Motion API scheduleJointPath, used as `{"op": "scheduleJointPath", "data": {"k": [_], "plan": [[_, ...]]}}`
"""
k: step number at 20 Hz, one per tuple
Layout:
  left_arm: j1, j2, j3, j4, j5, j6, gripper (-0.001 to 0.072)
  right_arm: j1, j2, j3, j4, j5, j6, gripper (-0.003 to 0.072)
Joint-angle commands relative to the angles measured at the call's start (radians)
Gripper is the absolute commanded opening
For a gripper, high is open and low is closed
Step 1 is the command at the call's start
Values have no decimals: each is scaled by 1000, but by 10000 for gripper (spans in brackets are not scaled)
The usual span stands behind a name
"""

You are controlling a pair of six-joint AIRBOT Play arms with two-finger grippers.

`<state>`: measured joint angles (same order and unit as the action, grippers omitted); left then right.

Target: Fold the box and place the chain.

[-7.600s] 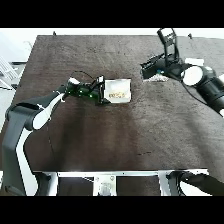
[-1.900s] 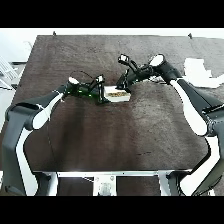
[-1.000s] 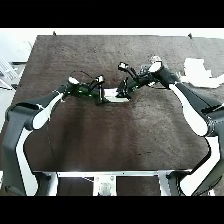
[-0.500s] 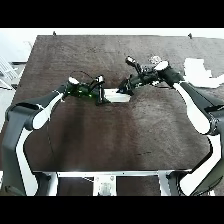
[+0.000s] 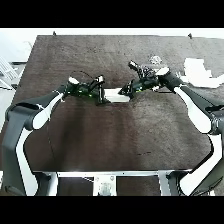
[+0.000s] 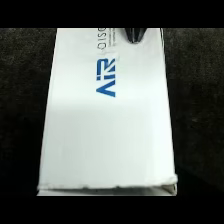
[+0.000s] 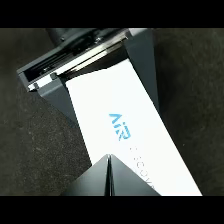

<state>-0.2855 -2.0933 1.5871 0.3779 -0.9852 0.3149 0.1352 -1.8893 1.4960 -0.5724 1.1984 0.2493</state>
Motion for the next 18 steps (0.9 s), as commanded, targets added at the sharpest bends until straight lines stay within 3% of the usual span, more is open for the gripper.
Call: {"op": "scheduleJointPath", "data": {"k": [1,7,12,18], "plan": [[0,-1,0,0,1,0,420,8,-2,-69,-35,-31,1,12],[0,-1,0,0,1,0,420,13,10,-60,-28,-27,0,12],[0,-1,0,0,1,0,420,12,114,-51,99,-28,-52,12],[0,-1,0,0,0,-1,420,12,149,-47,106,-27,-40,11]]}}
